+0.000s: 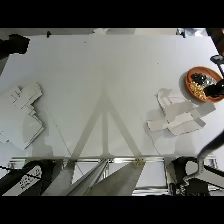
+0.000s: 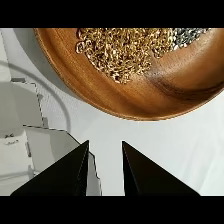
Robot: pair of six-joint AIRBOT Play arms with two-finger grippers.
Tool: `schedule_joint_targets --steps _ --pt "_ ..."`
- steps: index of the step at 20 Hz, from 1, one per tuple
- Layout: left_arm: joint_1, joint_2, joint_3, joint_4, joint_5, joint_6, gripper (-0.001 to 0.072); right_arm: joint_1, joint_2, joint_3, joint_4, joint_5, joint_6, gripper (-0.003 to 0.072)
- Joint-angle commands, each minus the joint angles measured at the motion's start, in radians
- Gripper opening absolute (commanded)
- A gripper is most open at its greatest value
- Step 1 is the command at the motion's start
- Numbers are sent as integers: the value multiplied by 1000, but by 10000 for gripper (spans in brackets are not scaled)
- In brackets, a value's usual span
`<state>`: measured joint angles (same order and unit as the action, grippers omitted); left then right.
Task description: Fold the box and place the chain.
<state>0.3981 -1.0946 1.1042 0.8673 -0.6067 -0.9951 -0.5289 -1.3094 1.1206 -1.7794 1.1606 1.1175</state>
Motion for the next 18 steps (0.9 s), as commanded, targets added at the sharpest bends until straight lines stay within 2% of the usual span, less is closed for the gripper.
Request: schedule_joint_targets --steps 1,5,11,18 --pt "0 1 0 0 0 0 694 -16 -90 29 -35 15 -28 242" --pt "0 1 0 0 0 0 694 -39 -107 40 -35 41 -34 242" --pt "0 1 0 0 0 0 694 -85 -103 40 68 131 -108 242" --pt "0 1 0 0 0 0 694 -85 -103 105 174 100 -165 242"
